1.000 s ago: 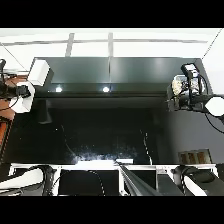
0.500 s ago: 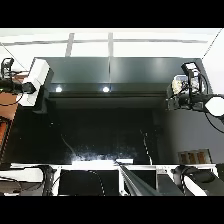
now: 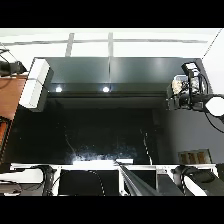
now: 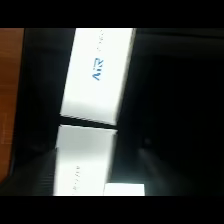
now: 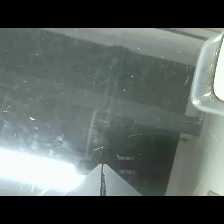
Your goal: Fold the box and place the chain.
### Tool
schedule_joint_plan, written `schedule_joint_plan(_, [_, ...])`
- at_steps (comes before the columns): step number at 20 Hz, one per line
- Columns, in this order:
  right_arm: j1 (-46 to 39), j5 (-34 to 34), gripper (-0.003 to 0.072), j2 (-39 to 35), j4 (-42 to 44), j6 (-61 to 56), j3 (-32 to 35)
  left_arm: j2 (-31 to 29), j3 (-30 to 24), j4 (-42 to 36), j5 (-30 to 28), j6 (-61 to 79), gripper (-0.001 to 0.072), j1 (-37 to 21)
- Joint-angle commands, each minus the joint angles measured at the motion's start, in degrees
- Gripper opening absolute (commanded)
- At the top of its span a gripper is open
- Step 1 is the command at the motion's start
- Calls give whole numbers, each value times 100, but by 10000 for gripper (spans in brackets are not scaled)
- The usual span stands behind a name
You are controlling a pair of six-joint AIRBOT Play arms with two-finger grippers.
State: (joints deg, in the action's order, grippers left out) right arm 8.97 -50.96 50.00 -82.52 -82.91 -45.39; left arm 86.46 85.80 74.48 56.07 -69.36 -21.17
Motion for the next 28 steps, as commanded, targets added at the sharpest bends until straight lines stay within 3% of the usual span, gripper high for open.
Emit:
schedule_joint_plan(1, [0, -264, 12, -17, -192, 0, -87, -472, 533, -214, 1137, -920, 27, 258])
schedule_joint_plan(3, [2, -503, 12, -24, -192, 0, -144, -1003, 247, -234, 1176, -863, 25, 654])
schedule_joint_plan(4, [2, -428, 12, -52, -138, 13, -129, -1414, -170, -245, 835, -516, 25, 981])
schedule_joint_plan(9, [2, 2476, 12, -295, 105, 33, 754, -3897, -3635, -181, -1928, -474, 25, 2920])
schedule_joint_plan(11, [-57, 2782, 12, -295, -105, 35, 898, -4684, -4732, 31, -2444, -455, 25, 3329])
schedule_joint_plan(13, [-243, 2723, 13, -295, -219, 42, 898, -5235, -5344, 68, -2640, -452, 25, 3390])
schedule_joint_plan(17, [-323, 2509, 12, -295, -214, 42, 898, -5635, -5657, -190, -2234, -452, 27, 3362])
schedule_joint_plan(28, [-326, 2509, 12, -295, -214, 42, 898, -5617, -5657, -278, -2291, -452, 27, 3357])
